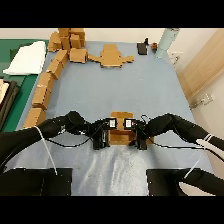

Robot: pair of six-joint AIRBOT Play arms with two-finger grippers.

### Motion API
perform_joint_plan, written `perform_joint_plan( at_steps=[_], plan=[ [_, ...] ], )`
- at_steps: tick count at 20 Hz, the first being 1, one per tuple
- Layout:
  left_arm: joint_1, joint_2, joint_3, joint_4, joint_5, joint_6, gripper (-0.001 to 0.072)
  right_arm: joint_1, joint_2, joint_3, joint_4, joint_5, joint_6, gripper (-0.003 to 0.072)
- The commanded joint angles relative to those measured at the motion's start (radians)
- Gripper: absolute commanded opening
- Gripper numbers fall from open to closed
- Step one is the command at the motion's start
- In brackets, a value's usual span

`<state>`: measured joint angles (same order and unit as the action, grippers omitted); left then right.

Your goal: Fold the box.

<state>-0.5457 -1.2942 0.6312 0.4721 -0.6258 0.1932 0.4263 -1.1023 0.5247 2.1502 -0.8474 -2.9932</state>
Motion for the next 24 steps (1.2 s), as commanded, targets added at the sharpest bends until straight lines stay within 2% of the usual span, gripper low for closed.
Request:
perform_joint_plan(
  at_steps=[1, 9, 11, 12, 24],
  plan=[
    [-0.023, -0.039, 0.025, -0.001, 0.001, -0.026, 0.0702, 0.001, 0.000, 0.000, 0.000, 0.000, 0.000, 0.0497],
    [-0.022, -0.045, 0.027, 0.048, 0.024, -0.063, 0.0699, 0.001, 0.000, 0.000, 0.000, 0.000, 0.000, 0.0497],
    [-0.022, -0.045, 0.027, 0.048, 0.024, -0.063, 0.0440, 0.001, 0.000, 0.000, 0.000, 0.000, 0.000, 0.0497],
    [-0.022, -0.045, 0.027, 0.048, 0.024, -0.062, 0.0424, 0.001, 0.000, 0.000, 0.000, 0.000, 0.000, 0.0497],
    [-0.022, -0.045, 0.027, 0.048, 0.021, -0.060, 0.0424, 0.001, 0.000, 0.000, 0.000, 0.000, 0.000, 0.0497]
  ],
)
